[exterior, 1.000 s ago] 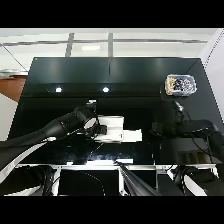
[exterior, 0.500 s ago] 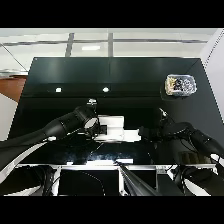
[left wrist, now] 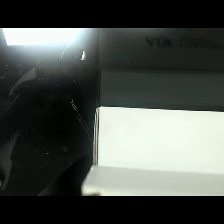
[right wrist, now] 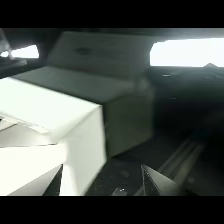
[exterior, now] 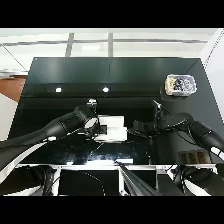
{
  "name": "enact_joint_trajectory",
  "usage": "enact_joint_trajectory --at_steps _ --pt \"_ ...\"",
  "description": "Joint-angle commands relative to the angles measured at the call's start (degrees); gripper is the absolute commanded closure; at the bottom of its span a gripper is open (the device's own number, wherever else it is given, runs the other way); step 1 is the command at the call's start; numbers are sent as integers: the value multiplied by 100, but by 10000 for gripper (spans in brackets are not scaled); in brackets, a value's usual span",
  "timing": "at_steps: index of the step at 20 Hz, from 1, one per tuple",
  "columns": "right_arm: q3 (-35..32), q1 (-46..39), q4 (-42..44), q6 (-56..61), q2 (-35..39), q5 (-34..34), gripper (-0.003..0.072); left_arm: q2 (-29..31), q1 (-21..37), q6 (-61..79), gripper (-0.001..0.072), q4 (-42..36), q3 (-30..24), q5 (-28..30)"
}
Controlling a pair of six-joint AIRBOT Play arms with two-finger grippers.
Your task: Fold the box and place the chain.
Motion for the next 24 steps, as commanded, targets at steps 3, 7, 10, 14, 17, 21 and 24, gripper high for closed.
enact_joint_trajectory --at_steps 3,7,10,14,17,21,24 --pt "179 249 20 -68 -7 -68 128 -2 -2 2 678 0 -4 -92" --pt "205 632 0 234 -35 452 130 -2 -2 2 678 7 -4 -85" --pt "330 789 -9 315 -234 487 155 -2 -2 2 678 7 -4 -85" --pt "697 1147 -457 645 -634 514 157 -2 -2 0 678 2 -4 -87" --pt "896 1309 -920 1161 -826 531 173 -2 -2 0 679 2 -4 -85" --pt "981 1397 -1167 1438 -839 597 283 -2 -2 0 679 4 -4 -87" --pt "986 1464 -1259 1526 -839 608 283 -2 -2 0 678 4 -4 -87"
